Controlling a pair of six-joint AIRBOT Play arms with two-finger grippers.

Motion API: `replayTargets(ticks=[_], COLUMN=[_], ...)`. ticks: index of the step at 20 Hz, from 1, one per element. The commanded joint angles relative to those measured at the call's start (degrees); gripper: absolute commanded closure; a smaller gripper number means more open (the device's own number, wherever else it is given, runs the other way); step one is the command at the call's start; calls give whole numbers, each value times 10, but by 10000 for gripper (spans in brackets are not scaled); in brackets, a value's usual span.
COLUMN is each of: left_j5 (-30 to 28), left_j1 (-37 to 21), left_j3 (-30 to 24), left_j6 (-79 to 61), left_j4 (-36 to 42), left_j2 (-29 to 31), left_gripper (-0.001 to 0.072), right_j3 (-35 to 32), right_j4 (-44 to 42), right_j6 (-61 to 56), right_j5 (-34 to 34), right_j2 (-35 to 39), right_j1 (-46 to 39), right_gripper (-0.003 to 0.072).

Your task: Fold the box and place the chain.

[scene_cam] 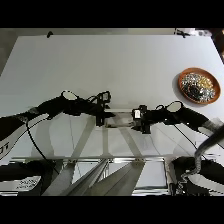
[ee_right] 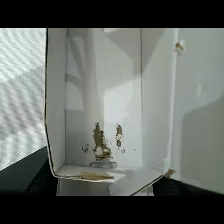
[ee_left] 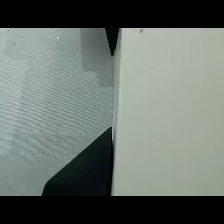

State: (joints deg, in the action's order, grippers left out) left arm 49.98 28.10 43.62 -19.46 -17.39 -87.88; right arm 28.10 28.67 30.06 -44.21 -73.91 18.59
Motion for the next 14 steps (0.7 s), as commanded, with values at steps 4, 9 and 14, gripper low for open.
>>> replayTargets(ticks=[4,9,14], left_j5=[0,0,0], left_j1=[0,0,0], left_j3=[0,0,0], left_j6=[0,0,0], left_j4=[0,0,0], left_j2=[0,0,0], left_gripper=[698,698,698], right_j3=[1,1,1], right_j4=[-4,-4,-4], right_j6=[4,4,4], right_j5=[3,3,3], right_j2=[0,0,0], right_j1=[0,0,0], right_gripper=[319,352,352])
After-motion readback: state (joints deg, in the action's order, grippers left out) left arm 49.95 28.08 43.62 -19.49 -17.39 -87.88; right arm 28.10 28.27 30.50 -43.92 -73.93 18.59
